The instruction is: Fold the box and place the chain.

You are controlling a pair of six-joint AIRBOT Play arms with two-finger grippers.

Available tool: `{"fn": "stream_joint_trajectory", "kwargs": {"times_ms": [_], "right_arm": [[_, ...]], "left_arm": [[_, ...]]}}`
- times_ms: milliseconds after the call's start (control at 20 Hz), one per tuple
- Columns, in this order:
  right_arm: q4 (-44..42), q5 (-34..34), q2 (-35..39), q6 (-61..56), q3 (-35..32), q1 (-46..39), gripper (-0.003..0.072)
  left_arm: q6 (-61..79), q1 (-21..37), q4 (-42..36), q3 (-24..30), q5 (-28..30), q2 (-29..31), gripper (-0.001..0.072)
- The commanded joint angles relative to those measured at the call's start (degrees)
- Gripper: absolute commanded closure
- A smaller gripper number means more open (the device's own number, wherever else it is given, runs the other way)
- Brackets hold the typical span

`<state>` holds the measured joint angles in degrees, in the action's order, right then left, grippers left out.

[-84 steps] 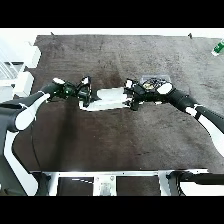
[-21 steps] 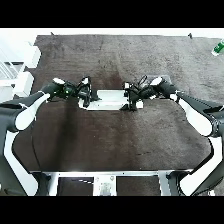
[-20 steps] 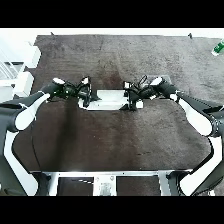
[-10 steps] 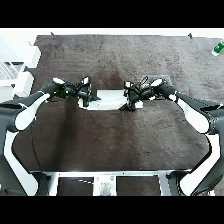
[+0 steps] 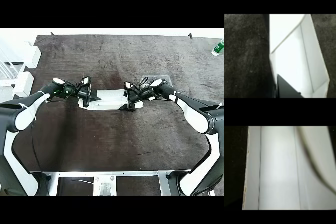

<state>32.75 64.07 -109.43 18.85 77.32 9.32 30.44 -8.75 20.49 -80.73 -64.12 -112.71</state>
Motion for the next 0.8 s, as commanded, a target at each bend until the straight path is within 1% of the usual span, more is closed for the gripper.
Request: {"fn": "stream_joint_trajectory", "kwargs": {"times_ms": [0, 50, 100, 750], "right_arm": [[-0.24, 0.07, 0.02, 1.4, 0.15, -0.04, 0.0078], [-0.24, 0.07, 0.02, 1.4, 0.15, -0.04, 0.0092], [-0.22, 0.09, 0.02, 1.4, 0.15, -0.07, 0.0123], [-0.24, 0.07, 0.02, 1.18, 0.15, -0.13, 0.0123]], "left_arm": [[0.02, -0.02, 0.02, 0.02, -0.02, 0.02, 0.0686], [0.02, -0.02, 0.02, 0.02, -0.02, 0.02, 0.0686], [0.02, 0.0, 0.02, 0.02, -0.02, 0.02, 0.0686], [0.02, 0.0, 0.02, 0.02, 0.0, 0.02, 0.0686]]}}
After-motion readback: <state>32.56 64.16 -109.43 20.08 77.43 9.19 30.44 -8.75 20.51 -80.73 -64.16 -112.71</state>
